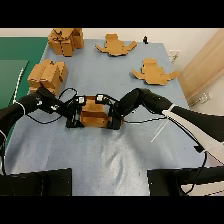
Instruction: Fold the box.
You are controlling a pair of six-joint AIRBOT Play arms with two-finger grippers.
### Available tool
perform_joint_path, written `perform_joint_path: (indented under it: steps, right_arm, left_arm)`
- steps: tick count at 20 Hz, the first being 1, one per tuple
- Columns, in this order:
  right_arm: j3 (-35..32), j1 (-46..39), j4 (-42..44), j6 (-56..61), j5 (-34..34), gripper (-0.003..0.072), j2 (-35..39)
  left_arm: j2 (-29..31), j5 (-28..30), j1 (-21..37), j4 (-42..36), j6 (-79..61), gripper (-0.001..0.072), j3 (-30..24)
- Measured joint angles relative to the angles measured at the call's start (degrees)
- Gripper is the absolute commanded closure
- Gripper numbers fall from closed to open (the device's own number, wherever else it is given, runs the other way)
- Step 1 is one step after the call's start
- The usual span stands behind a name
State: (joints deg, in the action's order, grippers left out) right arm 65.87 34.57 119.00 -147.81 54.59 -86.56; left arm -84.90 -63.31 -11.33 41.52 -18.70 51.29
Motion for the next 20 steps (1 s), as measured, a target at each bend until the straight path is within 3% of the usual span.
perform_joint_path:
  steps: [10, 17, 18, 20]
  right_arm:
    - [-0.6, -2.7, -3.3, 3.5, 5.4, -0.0011, 6.1]
    - [-0.9, 0.6, -3.9, -2.5, -7.1, -0.0010, 1.9]
    - [-0.9, 1.1, -3.2, -3.1, -7.9, 0.0003, 1.6]
    - [-0.9, 1.8, -2.7, -3.8, -8.5, 0.0114, 1.2]
  left_arm:
    - [0.0, 0.1, -0.1, 2.1, 2.8, 0.0485, 0.4]
    - [0.0, 0.2, -0.9, 3.3, 3.7, 0.0484, 0.5]
    - [0.1, 0.2, -1.0, 3.4, 3.7, 0.0484, 0.5]
    - [0.0, 0.2, -1.1, 3.5, 3.7, 0.0484, 0.5]
